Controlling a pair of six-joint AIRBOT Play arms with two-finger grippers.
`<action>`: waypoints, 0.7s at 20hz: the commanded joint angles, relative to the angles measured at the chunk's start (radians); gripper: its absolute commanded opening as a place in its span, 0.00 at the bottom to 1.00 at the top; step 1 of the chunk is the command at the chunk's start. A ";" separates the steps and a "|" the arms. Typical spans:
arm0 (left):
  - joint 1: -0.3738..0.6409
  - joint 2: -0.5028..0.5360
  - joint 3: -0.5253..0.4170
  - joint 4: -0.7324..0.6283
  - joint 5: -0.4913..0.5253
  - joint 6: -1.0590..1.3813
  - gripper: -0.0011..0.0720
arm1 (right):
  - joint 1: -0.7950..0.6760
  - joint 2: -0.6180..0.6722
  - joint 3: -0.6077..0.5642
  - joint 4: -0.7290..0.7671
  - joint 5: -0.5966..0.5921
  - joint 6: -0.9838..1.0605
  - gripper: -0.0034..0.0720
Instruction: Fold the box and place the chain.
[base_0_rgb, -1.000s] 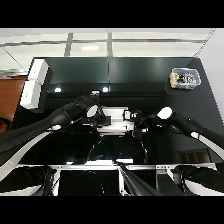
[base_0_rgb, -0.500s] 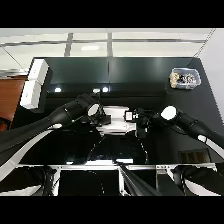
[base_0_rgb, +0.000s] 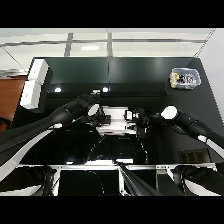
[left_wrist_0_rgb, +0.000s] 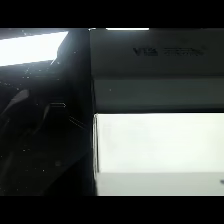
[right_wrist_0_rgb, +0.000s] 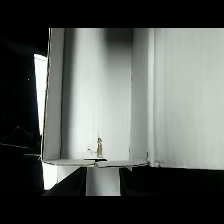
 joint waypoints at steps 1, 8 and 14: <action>0.000 -0.001 0.001 -0.006 0.001 -0.001 0.05 | 0.004 -0.028 0.000 0.122 0.000 0.014 0.36; 0.000 -0.001 0.001 -0.006 0.001 -0.001 0.05 | 0.009 -0.080 0.000 0.201 -0.002 0.050 0.35; 0.000 -0.001 0.001 -0.006 0.001 -0.001 0.05 | 0.009 -0.080 0.000 0.204 -0.021 0.090 0.53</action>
